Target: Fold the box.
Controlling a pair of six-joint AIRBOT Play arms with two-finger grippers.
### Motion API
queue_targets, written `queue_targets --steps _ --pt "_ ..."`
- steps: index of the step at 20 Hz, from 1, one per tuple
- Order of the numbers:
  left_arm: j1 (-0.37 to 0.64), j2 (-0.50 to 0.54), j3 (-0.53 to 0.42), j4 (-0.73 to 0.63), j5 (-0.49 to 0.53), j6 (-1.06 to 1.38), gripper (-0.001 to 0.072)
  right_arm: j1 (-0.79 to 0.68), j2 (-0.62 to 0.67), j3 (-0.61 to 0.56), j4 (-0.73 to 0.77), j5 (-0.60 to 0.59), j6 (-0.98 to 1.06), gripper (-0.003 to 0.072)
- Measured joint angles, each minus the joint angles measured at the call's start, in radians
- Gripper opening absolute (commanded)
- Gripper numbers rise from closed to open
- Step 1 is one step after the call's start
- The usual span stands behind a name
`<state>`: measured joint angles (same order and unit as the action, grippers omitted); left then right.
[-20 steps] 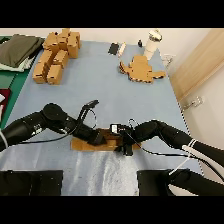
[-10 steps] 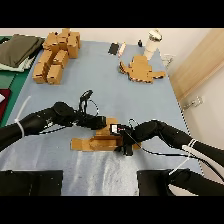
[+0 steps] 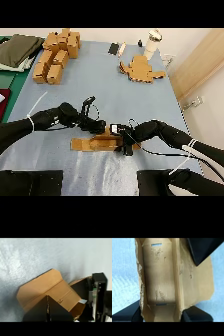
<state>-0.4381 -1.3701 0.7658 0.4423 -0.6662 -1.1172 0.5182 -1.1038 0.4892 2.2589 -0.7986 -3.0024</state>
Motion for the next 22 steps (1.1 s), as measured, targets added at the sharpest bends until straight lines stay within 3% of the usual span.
queue_targets --steps 3,7,9,13,14,15,16,19,22 --pt "0.059 0.041 0.030 0.001 -0.074 0.079 0.0012 0.000 0.000 0.000 0.000 0.000 0.000 0.0511" --pt "0.135 0.171 0.031 0.002 -0.256 0.305 0.0012 0.000 0.000 0.000 0.000 0.000 -0.001 0.0511" --pt "0.151 0.255 0.013 0.011 -0.344 0.419 0.0012 0.000 0.000 0.000 0.000 0.000 -0.001 0.0511" --pt "0.203 0.420 -0.069 0.089 -0.421 0.616 0.0017 0.000 0.000 0.000 0.000 0.000 -0.001 0.0511" --pt "0.222 0.457 -0.108 0.099 -0.415 0.692 0.0152 0.000 0.000 0.000 0.000 0.000 -0.001 0.0511" --pt "0.237 0.487 -0.150 0.109 -0.402 0.766 0.0533 0.000 0.000 0.000 0.000 0.000 -0.001 0.0511" --pt "0.245 0.516 -0.198 0.103 -0.368 0.851 0.0715 0.000 0.000 0.000 0.000 0.000 -0.001 0.0511" --pt "0.243 0.565 -0.338 -0.018 -0.237 1.151 0.0716 0.000 0.000 0.000 -0.001 0.000 -0.001 0.0511" --pt "0.214 0.573 -0.437 -0.192 -0.175 1.423 0.0716 0.000 0.000 0.000 -0.003 0.000 0.000 0.0511"
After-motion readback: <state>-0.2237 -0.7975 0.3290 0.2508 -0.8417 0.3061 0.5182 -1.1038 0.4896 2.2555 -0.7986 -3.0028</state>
